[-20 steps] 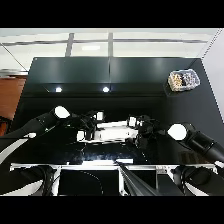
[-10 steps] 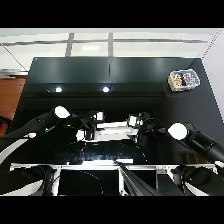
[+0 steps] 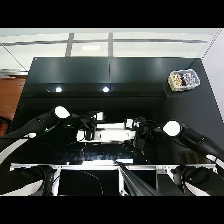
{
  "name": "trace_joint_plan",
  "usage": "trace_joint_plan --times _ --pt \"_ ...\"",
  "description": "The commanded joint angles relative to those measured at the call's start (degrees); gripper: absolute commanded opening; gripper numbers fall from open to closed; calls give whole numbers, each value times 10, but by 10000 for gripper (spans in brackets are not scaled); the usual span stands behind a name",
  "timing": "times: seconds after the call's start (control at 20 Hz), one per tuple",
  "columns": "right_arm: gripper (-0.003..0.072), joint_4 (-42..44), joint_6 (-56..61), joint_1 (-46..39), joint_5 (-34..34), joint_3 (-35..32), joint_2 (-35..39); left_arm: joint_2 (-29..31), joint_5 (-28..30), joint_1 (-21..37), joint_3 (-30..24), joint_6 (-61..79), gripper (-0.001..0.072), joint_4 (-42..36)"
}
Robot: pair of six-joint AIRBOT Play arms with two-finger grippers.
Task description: Fold the box and place the chain.
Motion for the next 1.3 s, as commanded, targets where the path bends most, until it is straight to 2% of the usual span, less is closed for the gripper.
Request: trace_joint_plan --times 0.0,0.3,0.8,0.9,1.05,1.1,1.15,1.25 --pt "708 37 -70 0 14 0 -31 0 0 0 0 0 33 0" --pt "708 71 -165 -33 30 0 -63 0 0 0 0 0 34 0" --pt "705 76 -173 -34 30 0 -83 0 0 0 0 0 34 0" --pt "534 76 -173 -34 30 0 -83 0 0 0 0 0 34 0" --pt "531 76 -173 -34 29 0 -83 0 0 0 0 0 34 0" --pt "377 76 -173 -34 30 0 -83 0 0 0 0 0 34 0" --pt "260 76 -173 -34 30 0 -83 0 0 0 0 0 35 0" --pt "262 76 -173 -34 30 0 -83 0 -1 0 0 -1 35 0"
